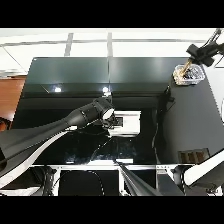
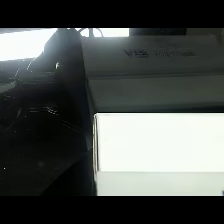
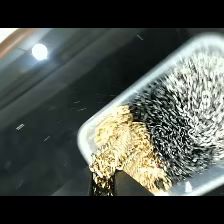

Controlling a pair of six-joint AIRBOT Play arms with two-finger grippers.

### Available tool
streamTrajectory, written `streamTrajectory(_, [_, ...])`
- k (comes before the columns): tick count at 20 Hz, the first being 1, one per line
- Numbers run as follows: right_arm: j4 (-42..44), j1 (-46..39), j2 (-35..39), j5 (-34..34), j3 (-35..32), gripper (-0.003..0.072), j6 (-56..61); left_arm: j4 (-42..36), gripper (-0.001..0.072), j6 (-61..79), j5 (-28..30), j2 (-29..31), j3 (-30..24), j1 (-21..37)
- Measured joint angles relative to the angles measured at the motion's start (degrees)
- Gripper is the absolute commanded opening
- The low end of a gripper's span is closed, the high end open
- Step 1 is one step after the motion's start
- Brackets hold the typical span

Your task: Fold the box and place the chain.

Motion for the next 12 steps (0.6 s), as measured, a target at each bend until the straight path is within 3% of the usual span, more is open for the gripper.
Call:
streamTrajectory(4, [2.8, -1.1, 9.0, 4.7, -0.4, 0.0009, -9.1, 0.0, 0.0023, 0.0, 0.0, 0.0, 0.0, 0.0])
streamTrajectory(12, [15.7, -3.8, 28.8, 6.2, -0.9, 0.0009, -15.3, 0.0, 0.0023, 0.0, 0.1, 0.0, 0.0, 0.0])
